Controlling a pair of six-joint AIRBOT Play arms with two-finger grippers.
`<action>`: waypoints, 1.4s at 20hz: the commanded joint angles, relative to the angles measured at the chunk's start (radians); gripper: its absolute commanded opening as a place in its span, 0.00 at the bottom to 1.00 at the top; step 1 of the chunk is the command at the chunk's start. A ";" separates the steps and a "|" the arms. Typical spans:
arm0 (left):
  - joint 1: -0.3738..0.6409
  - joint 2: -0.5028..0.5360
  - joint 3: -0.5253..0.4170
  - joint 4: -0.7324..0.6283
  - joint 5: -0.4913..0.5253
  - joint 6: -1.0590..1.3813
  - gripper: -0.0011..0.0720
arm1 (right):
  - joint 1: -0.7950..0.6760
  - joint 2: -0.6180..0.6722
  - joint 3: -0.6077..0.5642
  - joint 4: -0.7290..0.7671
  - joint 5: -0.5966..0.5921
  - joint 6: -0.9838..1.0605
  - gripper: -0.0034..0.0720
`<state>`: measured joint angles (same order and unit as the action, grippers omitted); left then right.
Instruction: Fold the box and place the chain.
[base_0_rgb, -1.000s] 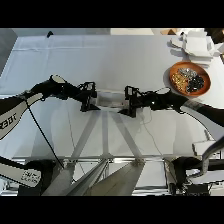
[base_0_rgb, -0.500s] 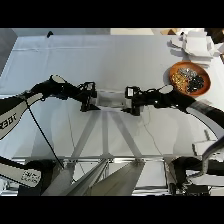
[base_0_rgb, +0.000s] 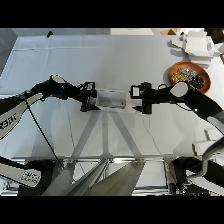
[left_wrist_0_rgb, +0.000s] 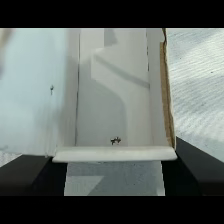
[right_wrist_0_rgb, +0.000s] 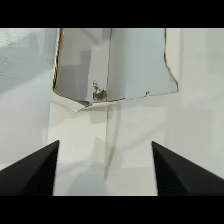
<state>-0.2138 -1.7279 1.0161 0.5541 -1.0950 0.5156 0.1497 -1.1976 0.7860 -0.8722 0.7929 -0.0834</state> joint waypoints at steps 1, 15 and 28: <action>0.000 0.000 0.000 0.000 -0.001 0.000 0.46 | 0.000 0.056 0.001 -0.022 0.137 0.110 0.58; 0.000 0.000 0.000 0.000 -0.001 0.000 0.46 | 0.000 -0.087 0.002 0.511 0.013 -0.038 0.05; 0.000 0.000 0.000 0.000 0.000 0.000 0.46 | 0.000 -0.367 0.002 0.982 -0.240 -0.087 0.06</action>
<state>-0.2138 -1.7279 1.0161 0.5541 -1.0958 0.5148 0.1497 -1.5452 0.7872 0.0837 0.5507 -0.1661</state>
